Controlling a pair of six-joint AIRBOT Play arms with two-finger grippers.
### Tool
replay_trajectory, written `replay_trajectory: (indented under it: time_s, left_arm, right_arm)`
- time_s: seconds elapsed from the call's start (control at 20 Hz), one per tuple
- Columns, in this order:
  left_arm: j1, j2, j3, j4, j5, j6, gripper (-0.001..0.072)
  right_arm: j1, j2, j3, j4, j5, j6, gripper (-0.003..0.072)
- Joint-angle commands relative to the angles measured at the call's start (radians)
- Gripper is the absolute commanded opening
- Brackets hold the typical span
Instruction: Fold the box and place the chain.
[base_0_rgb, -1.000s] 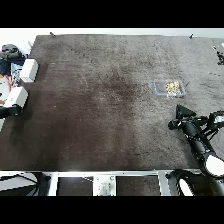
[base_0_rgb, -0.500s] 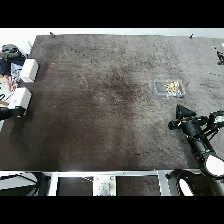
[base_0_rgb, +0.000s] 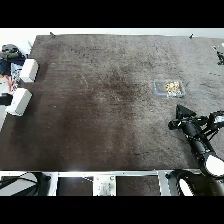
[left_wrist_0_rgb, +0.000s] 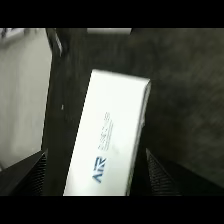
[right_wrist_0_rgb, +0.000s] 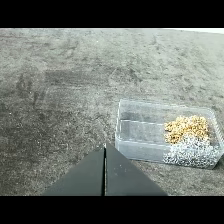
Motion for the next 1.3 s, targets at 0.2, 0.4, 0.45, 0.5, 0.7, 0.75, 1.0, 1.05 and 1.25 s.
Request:
replay_trajectory:
  time_s: [0.2,0.4,0.45,0.5,0.7,0.75,1.0,1.05,1.25]
  left_arm:
    - [0.0,0.221,0.052,-0.362,-0.306,0.107,0.0009]
    - [-0.103,0.351,0.035,-0.497,-0.148,0.164,0.0004]
    - [-0.15,0.401,0.02,-0.496,-0.063,0.163,0.0004]
    - [-0.197,0.452,-0.003,-0.497,0.016,0.163,0.0004]
    - [-0.432,0.64,-0.181,-0.495,0.358,0.164,0.0005]
    - [-0.499,0.679,-0.236,-0.495,0.459,0.164,0.0004]
    - [-0.83,0.753,-0.451,-0.492,0.872,0.163,0.0004]
    - [-0.874,0.755,-0.475,-0.492,0.903,0.163,0.0004]
    - [-1.017,0.755,-0.502,-0.492,0.978,0.157,0.0005]
  right_arm:
    - [0.0,0.0,0.0,0.0,0.0,0.0,0.0011]
    - [0.0,0.0,0.0,0.0,0.0,0.0,0.0012]
    - [0.0,0.0,0.0,0.0,0.0,0.0,0.0012]
    - [0.0,0.0,0.0,0.0,0.0,0.0,0.0012]
    - [0.0,0.0,0.0,0.0,0.0,0.0,0.0011]
    - [0.0,0.0,0.0,0.0,0.0,0.0,0.0012]
    - [0.0,0.0,0.0,0.0,0.0,0.0,0.0012]
    - [0.0,0.0,0.0,0.0,0.0,0.0,0.0012]
    - [0.0,0.0,0.0,0.0,0.0,0.0,0.0012]
